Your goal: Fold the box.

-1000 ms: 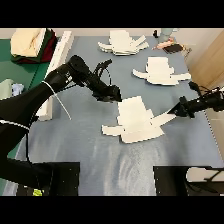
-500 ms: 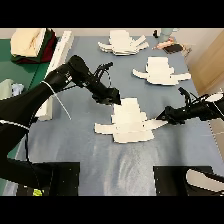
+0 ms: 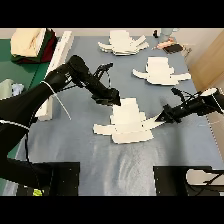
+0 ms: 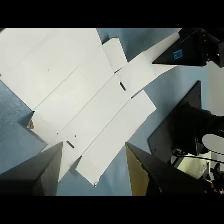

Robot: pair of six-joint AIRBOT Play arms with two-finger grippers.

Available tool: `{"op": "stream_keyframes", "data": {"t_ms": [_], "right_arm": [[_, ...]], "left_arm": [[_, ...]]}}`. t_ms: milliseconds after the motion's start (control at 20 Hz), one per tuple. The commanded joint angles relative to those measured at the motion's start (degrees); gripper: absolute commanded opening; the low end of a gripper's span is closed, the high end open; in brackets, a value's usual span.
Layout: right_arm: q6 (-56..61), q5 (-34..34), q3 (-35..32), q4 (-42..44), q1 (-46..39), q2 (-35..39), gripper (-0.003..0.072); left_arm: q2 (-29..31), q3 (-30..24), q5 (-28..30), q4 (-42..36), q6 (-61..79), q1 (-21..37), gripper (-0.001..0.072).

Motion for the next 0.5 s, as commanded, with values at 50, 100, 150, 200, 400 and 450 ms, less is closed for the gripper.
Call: {"op": "stream_keyframes", "data": {"t_ms": [50, 100, 150, 200, 400, 450], "right_arm": [[-6.7, 0.3, -1.1, 3.3, 4.1, 0.7, -0.0001], [-9.2, -3.1, -3.3, 3.9, 6.4, 3.0, -0.0001], [-10.8, -7.9, -6.0, 4.1, 8.5, 5.9, -0.0001], [-11.2, -13.8, -9.1, 4.0, 10.8, 9.5, -0.0001], [-11.1, -21.6, -15.5, 4.1, 14.8, 19.8, -0.0001], [-11.2, -22.0, -15.5, 4.0, 15.0, 21.1, -0.0001]], "left_arm": [[0.1, 0.0, -1.7, 0.0, 0.0, 4.3, 0.0591], [0.1, 0.0, -3.9, 0.0, 0.0, 6.4, 0.0591], [0.1, -0.2, -6.0, 0.0, -0.2, 8.5, 0.0591], [0.1, -0.9, -7.3, 0.0, -0.2, 10.4, 0.0591], [0.1, -6.1, -8.6, 0.2, -0.5, 15.6, 0.0591], [0.1, -7.9, -8.5, 0.9, -0.4, 16.4, 0.0591]]}}
